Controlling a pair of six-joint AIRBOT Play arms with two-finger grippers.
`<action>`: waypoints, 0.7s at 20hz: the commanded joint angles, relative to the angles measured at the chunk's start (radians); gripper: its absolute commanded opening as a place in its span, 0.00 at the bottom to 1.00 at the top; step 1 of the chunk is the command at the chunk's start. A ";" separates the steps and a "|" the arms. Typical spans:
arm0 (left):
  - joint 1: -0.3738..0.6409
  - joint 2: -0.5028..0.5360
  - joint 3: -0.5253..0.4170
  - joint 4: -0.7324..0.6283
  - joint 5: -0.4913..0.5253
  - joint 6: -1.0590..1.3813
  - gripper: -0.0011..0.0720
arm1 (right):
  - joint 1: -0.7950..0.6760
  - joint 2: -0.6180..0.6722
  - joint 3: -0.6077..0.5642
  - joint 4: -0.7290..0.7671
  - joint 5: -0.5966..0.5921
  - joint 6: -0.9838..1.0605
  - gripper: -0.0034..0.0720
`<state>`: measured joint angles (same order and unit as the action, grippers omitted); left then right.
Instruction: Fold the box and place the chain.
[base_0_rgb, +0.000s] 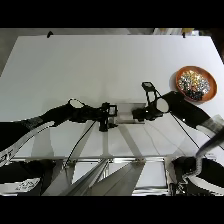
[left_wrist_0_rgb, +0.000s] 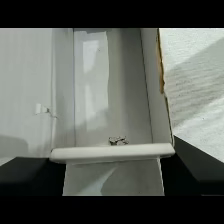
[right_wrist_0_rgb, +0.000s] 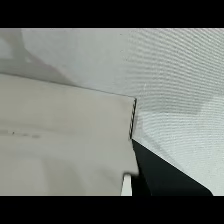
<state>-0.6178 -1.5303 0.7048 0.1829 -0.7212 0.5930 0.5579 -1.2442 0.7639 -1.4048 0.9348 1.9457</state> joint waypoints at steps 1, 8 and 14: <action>-0.001 0.000 0.000 0.001 -0.002 0.002 0.11 | 0.048 -0.054 0.028 -0.098 0.031 0.118 0.39; -0.001 0.000 0.000 0.001 -0.001 0.002 0.11 | 0.052 -0.055 0.028 -0.162 0.053 0.126 0.08; -0.001 0.000 0.000 0.001 -0.002 0.002 0.11 | 0.052 -0.055 0.028 -0.162 0.055 0.126 0.28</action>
